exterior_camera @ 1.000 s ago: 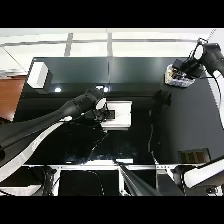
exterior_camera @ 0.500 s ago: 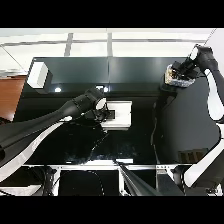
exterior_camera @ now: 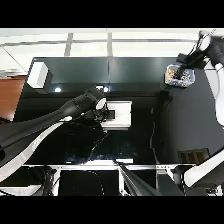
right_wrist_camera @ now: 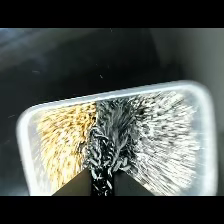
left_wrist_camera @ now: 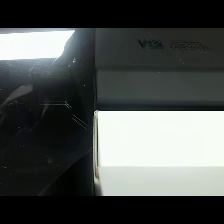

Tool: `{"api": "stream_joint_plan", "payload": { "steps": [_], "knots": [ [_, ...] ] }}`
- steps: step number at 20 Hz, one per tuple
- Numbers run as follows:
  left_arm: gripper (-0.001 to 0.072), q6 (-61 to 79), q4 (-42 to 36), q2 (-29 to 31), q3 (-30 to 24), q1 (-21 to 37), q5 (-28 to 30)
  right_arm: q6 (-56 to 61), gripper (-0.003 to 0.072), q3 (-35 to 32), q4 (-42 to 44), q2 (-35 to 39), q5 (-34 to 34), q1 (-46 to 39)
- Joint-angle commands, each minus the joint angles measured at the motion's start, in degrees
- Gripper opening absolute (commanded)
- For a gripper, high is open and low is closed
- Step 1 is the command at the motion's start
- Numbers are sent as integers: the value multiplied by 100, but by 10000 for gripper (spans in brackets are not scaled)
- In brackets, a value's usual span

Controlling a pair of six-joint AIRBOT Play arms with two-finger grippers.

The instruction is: Fold the box and place the chain.

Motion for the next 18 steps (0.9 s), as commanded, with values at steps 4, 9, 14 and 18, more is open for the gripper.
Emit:
{"api": "stream_joint_plan", "payload": {
  "steps": [4, 9, 14, 18],
  "knots": [
    [25, 7, 0, 0, 7, 2, 2, -1196, 16, 55, 190, 2068, 824, 208],
    [25, 7, 0, 0, 7, 2, 2, -1314, 16, 55, 1043, 3453, 1237, 494],
    [25, 7, 0, 0, 7, 2, 0, -1414, 16, 52, 1858, 4242, 2026, 896],
    [25, 7, 0, 0, 7, 2, 0, -1639, 16, 24, 3171, 4323, 3080, 1250]
  ]
}}
